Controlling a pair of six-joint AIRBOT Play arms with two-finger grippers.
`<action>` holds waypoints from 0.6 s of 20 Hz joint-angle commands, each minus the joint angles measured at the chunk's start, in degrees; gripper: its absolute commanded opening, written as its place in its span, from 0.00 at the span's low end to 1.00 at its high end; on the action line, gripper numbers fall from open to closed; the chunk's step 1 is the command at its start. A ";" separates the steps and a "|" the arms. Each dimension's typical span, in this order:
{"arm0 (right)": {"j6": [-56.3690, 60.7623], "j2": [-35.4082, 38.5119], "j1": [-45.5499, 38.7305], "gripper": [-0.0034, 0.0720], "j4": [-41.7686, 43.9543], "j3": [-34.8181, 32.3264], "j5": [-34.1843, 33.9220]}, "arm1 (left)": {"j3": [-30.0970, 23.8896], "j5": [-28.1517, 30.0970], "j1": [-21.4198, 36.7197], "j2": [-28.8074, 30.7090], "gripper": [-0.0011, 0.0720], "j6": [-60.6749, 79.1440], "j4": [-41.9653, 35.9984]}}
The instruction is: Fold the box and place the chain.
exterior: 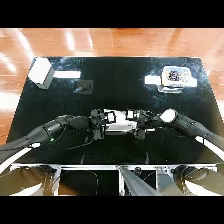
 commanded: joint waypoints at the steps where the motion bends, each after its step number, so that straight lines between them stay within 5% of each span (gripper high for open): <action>1: 0.02 0.02 0.07 0.77 0.02 0.02 0.00 | 0.15 -0.98 -0.02 -0.04 0.64 0.02 0.11; 4: 0.02 0.02 0.07 0.77 0.02 0.02 0.00 | 0.81 -1.03 -0.02 -0.04 0.60 0.02 0.11; 9: 0.02 0.02 0.07 0.77 0.02 0.02 0.02 | 1.07 -1.53 -0.02 0.02 0.09 0.02 0.55; 12: 0.02 0.02 0.07 0.77 0.02 0.02 0.02 | 1.07 -1.53 -0.02 0.09 0.04 0.00 0.55</action>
